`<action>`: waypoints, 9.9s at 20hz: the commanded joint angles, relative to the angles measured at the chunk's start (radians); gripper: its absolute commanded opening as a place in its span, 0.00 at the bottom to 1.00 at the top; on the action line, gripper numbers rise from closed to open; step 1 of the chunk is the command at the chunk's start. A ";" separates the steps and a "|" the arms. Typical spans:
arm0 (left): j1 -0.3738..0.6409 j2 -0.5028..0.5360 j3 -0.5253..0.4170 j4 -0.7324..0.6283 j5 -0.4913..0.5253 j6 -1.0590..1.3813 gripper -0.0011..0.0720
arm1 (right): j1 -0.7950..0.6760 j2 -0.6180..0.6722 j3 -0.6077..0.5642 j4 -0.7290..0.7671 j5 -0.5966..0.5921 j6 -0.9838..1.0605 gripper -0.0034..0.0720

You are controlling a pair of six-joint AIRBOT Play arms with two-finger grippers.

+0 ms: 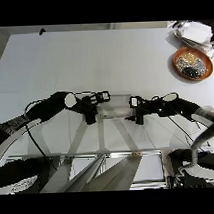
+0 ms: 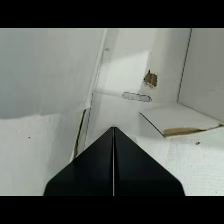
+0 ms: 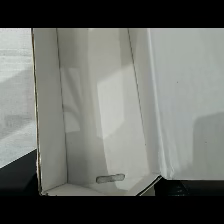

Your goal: Fold the box and place the chain.

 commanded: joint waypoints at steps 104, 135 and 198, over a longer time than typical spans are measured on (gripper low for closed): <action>0.301 0.101 -0.122 -0.247 -0.234 -0.600 0.02 | 0.000 0.001 0.000 0.001 -0.001 0.000 0.45; 0.133 0.143 -0.121 -0.533 -0.038 -0.382 0.56 | 0.000 0.001 0.000 0.001 -0.001 0.000 0.45; -0.195 -0.241 0.404 0.272 -0.385 -1.789 0.25 | 0.000 0.001 0.000 0.001 -0.001 0.000 0.45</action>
